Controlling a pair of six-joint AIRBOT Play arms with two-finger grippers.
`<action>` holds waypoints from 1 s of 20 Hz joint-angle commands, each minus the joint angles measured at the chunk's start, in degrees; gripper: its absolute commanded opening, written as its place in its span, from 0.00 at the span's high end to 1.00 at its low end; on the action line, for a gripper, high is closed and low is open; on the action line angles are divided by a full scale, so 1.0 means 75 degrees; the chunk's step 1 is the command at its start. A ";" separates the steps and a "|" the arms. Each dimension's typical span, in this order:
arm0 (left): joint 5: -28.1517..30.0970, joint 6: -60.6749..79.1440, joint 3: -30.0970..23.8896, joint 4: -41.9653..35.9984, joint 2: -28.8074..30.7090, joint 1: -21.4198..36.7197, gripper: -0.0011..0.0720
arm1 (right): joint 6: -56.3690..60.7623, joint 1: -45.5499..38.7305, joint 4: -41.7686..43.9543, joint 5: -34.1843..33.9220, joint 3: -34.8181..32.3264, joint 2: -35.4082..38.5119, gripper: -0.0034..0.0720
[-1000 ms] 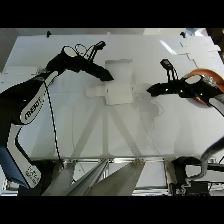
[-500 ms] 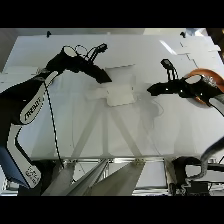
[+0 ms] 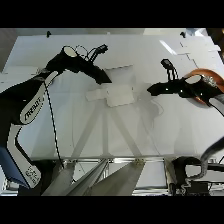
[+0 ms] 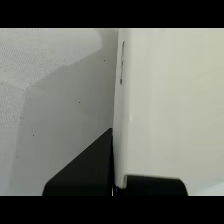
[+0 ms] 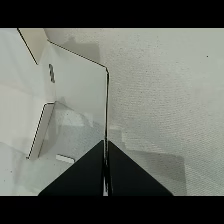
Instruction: Fold the box and place the chain.
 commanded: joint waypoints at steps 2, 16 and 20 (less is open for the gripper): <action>0.0149 0.0015 0.0003 -0.0006 -0.0006 -0.0003 0.98 | 0.0003 0.0009 -0.0003 0.0003 -0.0003 -0.0006 0.94; -0.1262 0.1072 0.0003 -0.0050 0.0382 0.0154 0.98 | 0.0061 -0.0009 0.0029 -0.0105 -0.0003 0.0766 0.41; -0.1679 0.1075 -0.0006 0.0259 0.1341 0.0082 0.98 | 0.0064 -0.0009 0.0035 -0.0175 -0.0003 0.1000 0.41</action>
